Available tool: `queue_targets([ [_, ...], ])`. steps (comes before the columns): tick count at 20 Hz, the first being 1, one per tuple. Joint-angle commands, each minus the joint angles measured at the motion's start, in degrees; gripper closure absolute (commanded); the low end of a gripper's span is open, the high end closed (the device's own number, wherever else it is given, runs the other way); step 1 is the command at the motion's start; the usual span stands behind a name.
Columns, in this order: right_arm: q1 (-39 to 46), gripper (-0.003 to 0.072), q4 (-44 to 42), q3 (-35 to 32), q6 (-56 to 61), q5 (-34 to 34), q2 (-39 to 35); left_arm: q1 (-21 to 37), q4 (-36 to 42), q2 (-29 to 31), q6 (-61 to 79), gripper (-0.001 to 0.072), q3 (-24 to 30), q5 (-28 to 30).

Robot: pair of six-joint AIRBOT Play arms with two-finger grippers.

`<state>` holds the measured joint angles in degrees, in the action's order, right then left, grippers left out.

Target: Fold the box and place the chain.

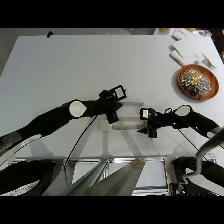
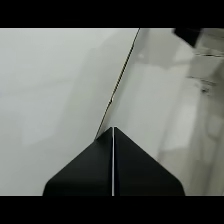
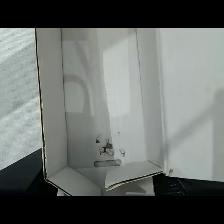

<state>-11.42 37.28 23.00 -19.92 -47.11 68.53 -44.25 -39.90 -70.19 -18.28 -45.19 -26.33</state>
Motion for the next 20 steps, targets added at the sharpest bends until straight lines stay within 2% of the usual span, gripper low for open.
queue_targets([
  [1, 0.00, 0.0287, -0.02, -0.02, -0.07, -0.04, 0.04, 0.31, -11.87, 6.93, -3.04, 0.0701, -0.04, -17.33],
  [3, 0.00, 0.0287, -0.02, -0.02, -0.04, -0.04, 0.04, 0.50, -19.37, 7.39, -9.84, 0.0701, 0.09, -25.00],
  [4, 0.00, 0.0287, -0.02, -0.02, -0.04, -0.04, 0.04, 1.14, -20.41, 7.17, -10.25, 0.0701, 0.81, -25.97],
  [8, 0.00, 0.0287, -0.02, -0.02, -0.07, -0.04, 0.04, 6.03, -18.38, 5.57, 3.85, 0.0698, 6.67, -19.45],
  [12, 0.00, 0.0287, -0.02, -0.02, -0.04, -0.04, 0.04, 8.24, -14.14, 0.92, 15.43, 0.0688, 7.43, -18.03],
  [15, 0.00, 0.0287, -0.02, -0.02, -0.07, -0.04, 0.04, 8.22, -11.47, -1.62, 18.56, 0.0566, 7.43, -15.85],
  [16, 0.00, 0.0287, -0.02, -0.02, -0.07, -0.02, 0.04, 8.24, -11.30, -2.16, 18.56, 0.0499, 7.43, -15.56],
  [20, 0.00, 0.0287, -0.02, -0.02, -0.07, -0.04, 0.04, 9.33, -10.73, -2.62, 20.90, 0.0485, 7.43, -15.45],
])
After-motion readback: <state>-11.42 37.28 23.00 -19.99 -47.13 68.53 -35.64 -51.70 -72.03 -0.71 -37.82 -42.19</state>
